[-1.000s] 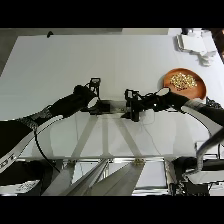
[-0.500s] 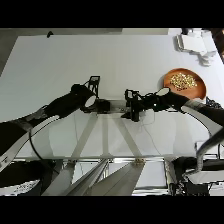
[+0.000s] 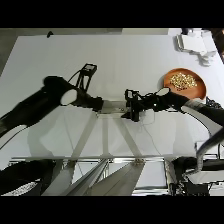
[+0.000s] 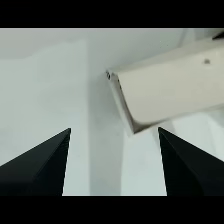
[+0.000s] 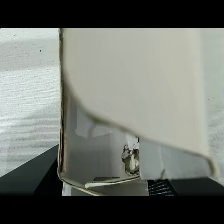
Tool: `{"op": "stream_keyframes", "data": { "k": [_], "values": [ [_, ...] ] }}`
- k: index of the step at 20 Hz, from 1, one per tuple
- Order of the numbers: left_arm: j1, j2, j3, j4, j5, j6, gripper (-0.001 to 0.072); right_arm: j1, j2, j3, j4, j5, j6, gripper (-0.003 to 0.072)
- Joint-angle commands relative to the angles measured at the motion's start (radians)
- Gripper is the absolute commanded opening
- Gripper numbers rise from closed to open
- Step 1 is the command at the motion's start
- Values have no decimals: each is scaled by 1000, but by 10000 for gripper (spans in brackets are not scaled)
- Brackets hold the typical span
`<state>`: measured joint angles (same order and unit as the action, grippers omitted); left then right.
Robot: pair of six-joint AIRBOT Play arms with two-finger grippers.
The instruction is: Fold the box and place the chain.
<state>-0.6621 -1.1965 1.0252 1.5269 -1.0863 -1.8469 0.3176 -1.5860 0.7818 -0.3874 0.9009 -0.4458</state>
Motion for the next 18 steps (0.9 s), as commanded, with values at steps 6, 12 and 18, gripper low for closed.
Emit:
{"op": "stream_keyframes", "data": {
  "k": [6, 12, 18],
  "values": [
    [332, -9, -3, -435, -11, 932, 595, 0, 0, 0, 0, 0, 1, 405],
    [430, -192, -3, -732, -85, 1622, 650, 0, 0, 0, 0, 0, 1, 405],
    [528, -261, -27, -891, -103, 2084, 698, 0, 0, 1, 0, 0, 1, 405]
  ]
}}
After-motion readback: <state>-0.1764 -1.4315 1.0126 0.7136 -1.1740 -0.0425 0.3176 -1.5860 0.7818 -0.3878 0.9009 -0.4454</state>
